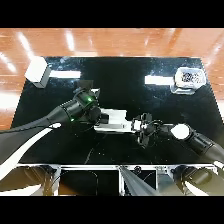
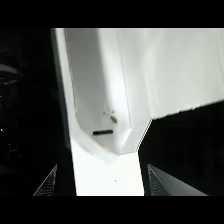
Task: Fold the box and place the chain.
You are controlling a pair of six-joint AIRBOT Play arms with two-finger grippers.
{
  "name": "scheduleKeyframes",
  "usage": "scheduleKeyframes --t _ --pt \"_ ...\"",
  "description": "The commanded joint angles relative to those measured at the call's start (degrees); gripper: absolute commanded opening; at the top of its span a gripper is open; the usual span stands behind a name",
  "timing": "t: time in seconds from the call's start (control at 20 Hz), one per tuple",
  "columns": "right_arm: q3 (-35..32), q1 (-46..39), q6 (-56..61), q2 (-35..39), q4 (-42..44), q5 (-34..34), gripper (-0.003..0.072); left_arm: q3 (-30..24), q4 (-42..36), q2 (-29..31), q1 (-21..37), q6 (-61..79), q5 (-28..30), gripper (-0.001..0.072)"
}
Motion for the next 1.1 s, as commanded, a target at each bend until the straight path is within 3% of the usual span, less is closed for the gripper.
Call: scheduleKeyframes --t 0.0,0.35,0.55,1.0,1.05 --pt "0.0 -0.5 -2.8 0.1 -1.4 1.1 0.0720 -0.1 1.3 0.1 0.5 -1.8 1.2 0.0019" --pt "1.2 -0.5 -9.4 -5.9 -0.3 -4.4 0.0720 -0.1 1.0 0.3 0.2 -2.0 -0.3 0.0019" --pt "5.3 -0.5 -9.6 -10.3 5.7 -4.9 0.0720 -0.1 1.1 0.3 0.2 -2.0 -0.6 0.0019" --pt "7.2 0.4 -9.6 -12.1 7.2 -3.2 0.0720 -0.1 0.8 -0.4 0.3 -1.6 -1.3 0.0019" --pt "7.2 1.1 -9.6 -12.1 7.2 -3.0 0.0638 -0.1 0.8 -0.4 0.3 -1.6 -1.3 0.0019"
